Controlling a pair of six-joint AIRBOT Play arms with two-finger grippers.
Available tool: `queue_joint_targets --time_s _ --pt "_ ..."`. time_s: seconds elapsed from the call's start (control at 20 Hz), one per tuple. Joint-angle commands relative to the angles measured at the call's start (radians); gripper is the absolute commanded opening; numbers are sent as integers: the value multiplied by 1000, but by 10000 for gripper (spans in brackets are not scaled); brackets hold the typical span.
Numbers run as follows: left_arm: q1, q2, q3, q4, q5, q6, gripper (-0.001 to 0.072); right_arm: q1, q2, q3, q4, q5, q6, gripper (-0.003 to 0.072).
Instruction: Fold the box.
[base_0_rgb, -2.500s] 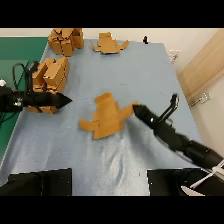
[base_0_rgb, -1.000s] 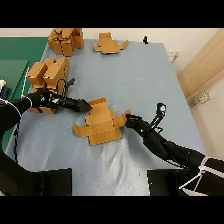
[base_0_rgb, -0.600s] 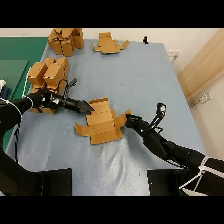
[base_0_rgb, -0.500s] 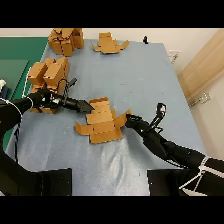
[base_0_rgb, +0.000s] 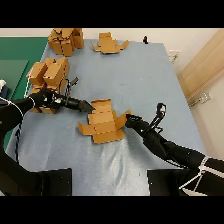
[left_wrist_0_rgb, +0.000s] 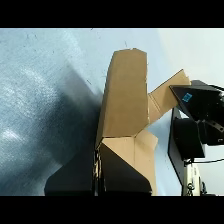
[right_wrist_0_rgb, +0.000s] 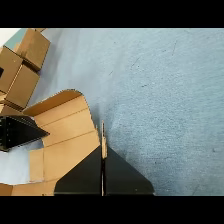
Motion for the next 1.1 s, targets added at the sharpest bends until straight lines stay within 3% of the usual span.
queue_joint_targets --time_s 0.0,0.2,0.3,0.35,0.4,0.45,0.5,0.75,0.95,1.05 --pt "-10 0 1 -4 32 11 46 0 0 1 0 -2 2 4" --pt "-11 0 1 -4 27 37 18 0 0 1 0 -3 2 4" --pt "-10 0 3 -3 -21 113 17 0 4 0 -6 -12 -5 7" --pt "-10 0 8 0 -55 155 17 0 13 0 -10 -20 -56 144" --pt "-9 1 14 3 -100 179 17 0 29 0 -10 -26 -142 417" --pt "-8 1 22 11 -145 198 17 -1 50 0 -7 -43 -229 507" --pt "-8 2 38 11 -167 229 17 -14 80 0 -6 -98 -337 507" --pt "-7 42 124 77 -158 379 9 -209 266 14 -30 -634 -695 506" --pt "-11 138 95 85 -76 735 7 -261 297 188 -467 -1089 -731 505" --pt "-20 201 27 70 25 874 7 -260 262 292 -522 -1213 -737 506"
